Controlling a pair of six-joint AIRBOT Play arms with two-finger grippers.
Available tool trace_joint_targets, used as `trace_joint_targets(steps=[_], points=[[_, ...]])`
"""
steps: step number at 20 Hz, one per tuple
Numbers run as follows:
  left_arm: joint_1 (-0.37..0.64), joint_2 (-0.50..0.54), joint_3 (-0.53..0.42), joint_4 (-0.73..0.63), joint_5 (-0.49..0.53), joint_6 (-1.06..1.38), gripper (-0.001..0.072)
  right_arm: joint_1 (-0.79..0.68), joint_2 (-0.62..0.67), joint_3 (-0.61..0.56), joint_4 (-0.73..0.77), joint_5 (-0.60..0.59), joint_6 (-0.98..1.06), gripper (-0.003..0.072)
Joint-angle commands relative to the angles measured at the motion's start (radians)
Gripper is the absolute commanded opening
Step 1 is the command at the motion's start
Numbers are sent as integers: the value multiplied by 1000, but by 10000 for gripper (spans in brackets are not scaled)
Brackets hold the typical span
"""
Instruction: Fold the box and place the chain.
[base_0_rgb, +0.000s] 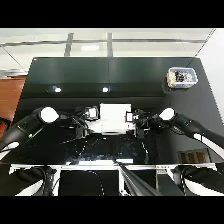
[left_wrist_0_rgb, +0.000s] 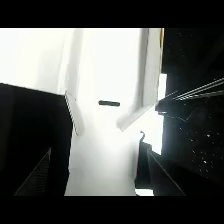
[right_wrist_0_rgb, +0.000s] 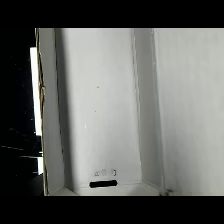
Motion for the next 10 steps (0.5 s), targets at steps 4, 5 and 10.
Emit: trace_joint_targets(steps=[4, 5, 10], points=[[-24, -134, 35, -90, 28, 74, 687, 0, 0, 0, 0, 0, 0, 307], [-26, -135, 37, -90, 19, 74, 623, 0, 0, 0, 0, 0, 0, 307], [-26, -135, 41, -94, -46, 100, 330, 0, 0, 0, 0, 0, 0, 307]])
